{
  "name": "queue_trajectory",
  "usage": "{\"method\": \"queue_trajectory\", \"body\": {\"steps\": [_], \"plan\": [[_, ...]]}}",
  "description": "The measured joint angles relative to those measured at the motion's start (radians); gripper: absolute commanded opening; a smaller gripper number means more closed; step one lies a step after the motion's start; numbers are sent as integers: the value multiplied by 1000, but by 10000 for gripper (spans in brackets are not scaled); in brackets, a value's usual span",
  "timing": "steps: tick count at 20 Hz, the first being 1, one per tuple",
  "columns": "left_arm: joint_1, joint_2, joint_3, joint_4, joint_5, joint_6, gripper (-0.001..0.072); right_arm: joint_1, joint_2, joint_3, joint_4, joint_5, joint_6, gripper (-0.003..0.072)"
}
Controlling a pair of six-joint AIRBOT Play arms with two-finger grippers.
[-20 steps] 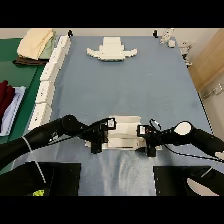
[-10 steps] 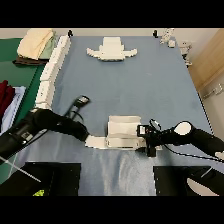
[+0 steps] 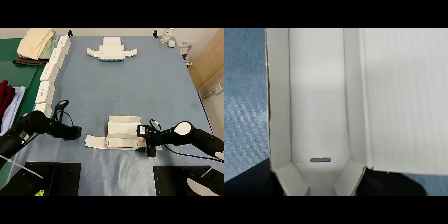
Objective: Fold the box.
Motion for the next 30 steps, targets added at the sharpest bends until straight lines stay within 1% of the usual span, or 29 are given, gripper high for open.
{"method": "queue_trajectory", "body": {"steps": [3, 6, 13, 18, 19, 20, 30], "plan": [[-56, -22, -42, -105, 72, 23, 13, 0, 0, 0, 0, 0, 0, 509], [-127, -42, -63, -162, 139, 24, 13, 0, 0, 0, 0, 0, 0, 509], [-261, -70, -80, -262, 246, 8, 14, 0, 0, 0, 0, 0, 0, 509], [-329, -73, -81, -342, 290, 13, 18, 0, 0, 0, 0, 0, 0, 508], [-334, -71, -79, -353, 293, 14, 204, 0, 0, 0, 0, 0, 0, 509], [-338, -68, -75, -364, 296, 15, 419, 0, 0, 0, 0, 0, 0, 509], [-347, -52, -41, -409, 283, 5, 424, 0, 0, 0, 0, 0, 0, 509]]}}
